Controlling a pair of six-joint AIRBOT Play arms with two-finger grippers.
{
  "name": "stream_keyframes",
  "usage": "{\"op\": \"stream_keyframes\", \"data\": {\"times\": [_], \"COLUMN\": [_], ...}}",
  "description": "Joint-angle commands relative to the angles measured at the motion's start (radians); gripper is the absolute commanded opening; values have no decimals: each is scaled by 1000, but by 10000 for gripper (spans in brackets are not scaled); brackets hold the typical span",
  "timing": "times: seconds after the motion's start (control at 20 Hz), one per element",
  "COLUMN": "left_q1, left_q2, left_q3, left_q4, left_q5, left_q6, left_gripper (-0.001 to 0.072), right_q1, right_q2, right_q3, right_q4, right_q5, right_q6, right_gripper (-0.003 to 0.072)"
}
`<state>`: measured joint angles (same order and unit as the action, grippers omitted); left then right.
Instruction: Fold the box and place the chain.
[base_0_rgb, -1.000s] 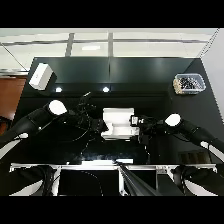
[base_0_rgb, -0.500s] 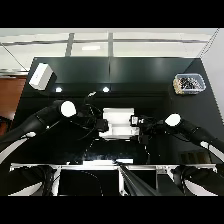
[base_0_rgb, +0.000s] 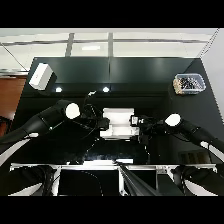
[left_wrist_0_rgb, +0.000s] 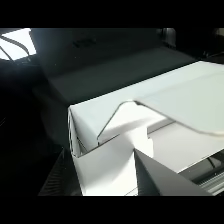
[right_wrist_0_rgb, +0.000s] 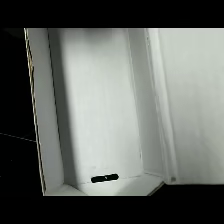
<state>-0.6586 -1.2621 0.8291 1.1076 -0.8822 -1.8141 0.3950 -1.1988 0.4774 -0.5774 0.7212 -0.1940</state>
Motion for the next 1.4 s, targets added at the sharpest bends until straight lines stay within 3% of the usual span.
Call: {"op": "stream_keyframes", "data": {"times": [0.0, 0.5, 0.75, 0.9, 1.05, 1.35], "left_q1": [-3, -104, -131, -159, -195, -256], "left_q2": [-7, -91, -97, -148, -199, -251], "left_q3": [1, 98, 137, 227, 291, 294], "left_q4": [13, 133, 317, 348, 354, 407], "left_q5": [10, -55, -188, -280, -290, -283], "left_q6": [-27, -183, -358, -376, -450, -603], "left_gripper": [465, 465, 465, 465, 465, 464], "right_q1": [0, 0, 0, 0, 0, 0], "right_q2": [-1, -1, -1, -1, -1, -1], "right_q3": [0, 0, 0, 0, 0, 0], "right_q4": [0, 0, 0, 0, 0, 0], "right_q5": [0, 0, 0, 0, 0, 0], "right_q6": [0, 0, 0, 0, 0, 0], "right_gripper": [434, 434, 434, 434, 434, 434]}}
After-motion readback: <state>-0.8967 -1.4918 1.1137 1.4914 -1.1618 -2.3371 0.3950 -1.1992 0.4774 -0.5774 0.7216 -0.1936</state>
